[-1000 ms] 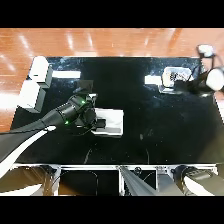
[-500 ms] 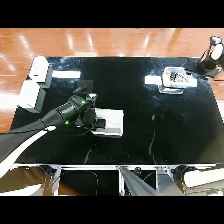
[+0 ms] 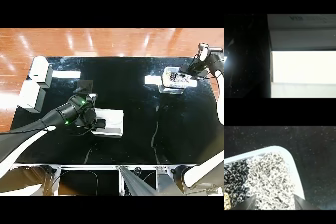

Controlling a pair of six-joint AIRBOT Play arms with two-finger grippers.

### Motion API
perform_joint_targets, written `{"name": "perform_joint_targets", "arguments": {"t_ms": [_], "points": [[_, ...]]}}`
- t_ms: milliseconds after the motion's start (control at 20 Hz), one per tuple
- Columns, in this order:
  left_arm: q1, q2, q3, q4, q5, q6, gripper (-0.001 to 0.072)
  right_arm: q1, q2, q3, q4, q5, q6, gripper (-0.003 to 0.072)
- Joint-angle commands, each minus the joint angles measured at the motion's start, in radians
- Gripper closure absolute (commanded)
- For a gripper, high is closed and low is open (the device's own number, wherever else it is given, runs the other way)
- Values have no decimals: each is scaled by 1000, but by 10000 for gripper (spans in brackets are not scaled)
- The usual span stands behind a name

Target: Fold the box and place the chain.

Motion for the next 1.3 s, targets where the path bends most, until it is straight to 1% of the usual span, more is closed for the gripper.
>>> {"name": "perform_joint_targets", "arguments": {"t_ms": [0,450,500,550,600,750,800,1000,1250], "points": [[0,0,0,0,-6,0,686,-11,-25,8,-10,-9,-21,133],[0,0,0,0,-8,0,687,-10,-42,8,13,-24,-35,141],[0,0,0,0,-8,0,687,-10,-42,8,13,-23,-42,354],[0,0,0,0,-8,0,687,-10,-42,8,18,-19,-53,508],[0,0,0,0,-8,0,686,-10,-42,8,32,-19,-65,542],[0,0,0,0,-7,0,687,-10,-43,8,48,-15,-70,547],[0,0,0,0,-8,0,687,-10,-41,8,59,-7,-79,661],[0,0,0,1,-8,0,686,-9,-3,8,58,32,-96,661],[0,0,0,4,-6,0,686,-9,123,8,58,37,-115,661]]}}
